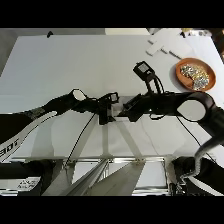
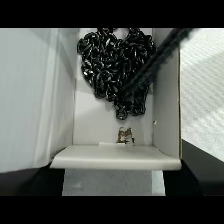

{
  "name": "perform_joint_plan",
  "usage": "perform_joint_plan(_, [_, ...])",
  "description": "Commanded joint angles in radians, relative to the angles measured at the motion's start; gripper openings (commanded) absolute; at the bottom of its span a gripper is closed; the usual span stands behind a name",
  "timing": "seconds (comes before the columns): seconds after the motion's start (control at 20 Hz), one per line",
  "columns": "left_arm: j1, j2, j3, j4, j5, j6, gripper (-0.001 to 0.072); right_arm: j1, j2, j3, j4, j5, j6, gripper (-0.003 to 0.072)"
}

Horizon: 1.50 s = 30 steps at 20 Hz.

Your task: Fold the box and place the chain.

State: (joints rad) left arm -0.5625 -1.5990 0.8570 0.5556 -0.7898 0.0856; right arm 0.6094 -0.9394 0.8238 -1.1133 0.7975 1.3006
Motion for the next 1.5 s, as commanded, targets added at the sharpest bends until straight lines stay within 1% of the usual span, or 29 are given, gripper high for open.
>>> perform_joint_plan(0.0, [0.000,0.000,0.001,0.000,0.000,0.000,0.0012,0.001,-0.058,-0.025,-0.039,-0.032,0.001,0.0017])
perform_joint_plan(0.1, [0.000,0.000,0.001,0.000,0.000,0.000,0.0012,0.001,-0.083,-0.026,-0.053,-0.033,0.001,0.0022])
perform_joint_plan(0.3, [0.000,0.000,0.001,0.000,0.000,0.000,0.0012,0.001,-0.103,-0.025,-0.061,-0.040,0.000,0.0246])
perform_joint_plan(0.35, [0.000,0.000,0.001,0.000,0.000,0.000,0.0012,0.001,-0.098,-0.025,-0.061,-0.051,0.000,0.0265])
perform_joint_plan(0.45, [0.000,0.000,0.001,0.000,0.000,0.000,0.0012,0.001,-0.067,-0.016,-0.078,-0.065,0.000,0.0265])
perform_joint_plan(0.6, [0.000,0.000,0.001,0.000,0.000,0.000,0.0012,-0.045,-0.029,0.042,-0.129,-0.006,0.011,0.0265])
perform_joint_plan(0.65, [0.000,0.000,0.001,0.000,0.000,0.000,0.0012,-0.089,-0.029,0.061,-0.129,0.017,0.011,0.0269])
perform_joint_plan(0.75, [0.000,0.000,0.001,0.000,0.000,0.000,0.0012,-0.187,-0.029,0.080,-0.129,0.016,0.011,0.0284])
perform_joint_plan(0.95, [0.000,0.000,0.001,0.000,0.000,0.000,0.0012,-0.374,-0.038,0.089,-0.138,-0.038,0.007,0.0284])
perform_joint_plan(1.05, [0.000,0.000,0.001,0.000,0.000,0.000,0.0012,-0.440,-0.078,0.088,-0.159,-0.042,0.012,0.0284])
perform_joint_plan(1.15, [0.000,0.000,0.001,0.000,0.000,0.000,0.0012,-0.456,-0.150,0.088,-0.174,-0.032,0.012,0.0298])
perform_joint_plan(1.2, [0.000,0.000,0.001,0.000,0.000,0.000,0.0012,-0.454,-0.193,0.088,-0.172,-0.029,0.012,0.0310])
perform_joint_plan(1.25, [0.000,0.000,0.001,0.000,0.000,0.000,0.0012,-0.446,-0.241,0.088,-0.173,-0.027,0.012,0.0340])
perform_joint_plan(1.45, [0.000,0.000,0.001,0.000,0.000,0.000,0.0012,-0.389,-0.388,0.088,-0.173,0.002,0.011,0.0347])
